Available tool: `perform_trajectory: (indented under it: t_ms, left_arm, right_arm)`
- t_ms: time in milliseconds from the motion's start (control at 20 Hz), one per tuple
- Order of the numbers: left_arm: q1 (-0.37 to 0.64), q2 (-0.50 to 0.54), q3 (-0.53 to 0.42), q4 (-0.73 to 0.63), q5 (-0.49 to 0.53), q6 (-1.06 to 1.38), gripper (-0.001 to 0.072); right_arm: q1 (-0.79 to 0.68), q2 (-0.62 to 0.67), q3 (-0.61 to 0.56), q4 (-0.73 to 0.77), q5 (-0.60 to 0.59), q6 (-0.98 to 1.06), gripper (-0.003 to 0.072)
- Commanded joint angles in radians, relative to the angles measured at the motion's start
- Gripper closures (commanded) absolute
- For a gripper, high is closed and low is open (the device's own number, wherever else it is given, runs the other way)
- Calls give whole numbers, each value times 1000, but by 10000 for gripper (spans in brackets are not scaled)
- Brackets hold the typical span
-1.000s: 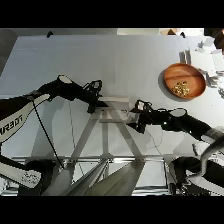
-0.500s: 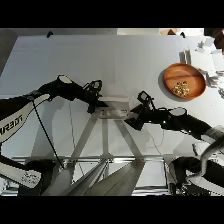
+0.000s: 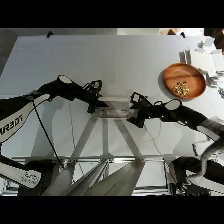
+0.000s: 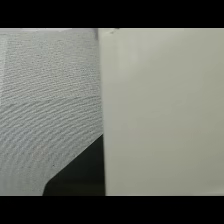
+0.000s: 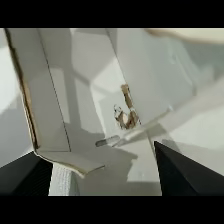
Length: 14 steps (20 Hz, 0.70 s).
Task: Fold the box and place the chain.
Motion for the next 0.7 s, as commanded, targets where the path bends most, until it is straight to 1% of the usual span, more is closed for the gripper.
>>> perform_trajectory:
  t_ms: [0, 200, 300, 400, 500, 650]
  left_arm:
    - [0, 0, 1, 0, 0, 0, 703]
    - [0, -1, 1, 0, 0, 0, 703]
    - [0, 0, 1, 0, 0, 0, 703]
    - [0, 0, 1, 0, 0, 0, 703]
    - [0, -1, 1, 0, 0, 0, 703]
    - [0, 0, 1, 0, 0, 0, 703]
  right_arm:
    - [-35, -45, 52, -27, 95, -145, -10]
    - [-105, -90, 91, -24, 184, -147, -9]
    - [-107, -97, 100, -21, 204, -198, -9]
    - [-107, -97, 100, 30, 219, -248, -8]
    - [-107, -97, 100, 81, 262, -297, -5]
    - [-107, -113, 100, 83, 273, -298, -2]
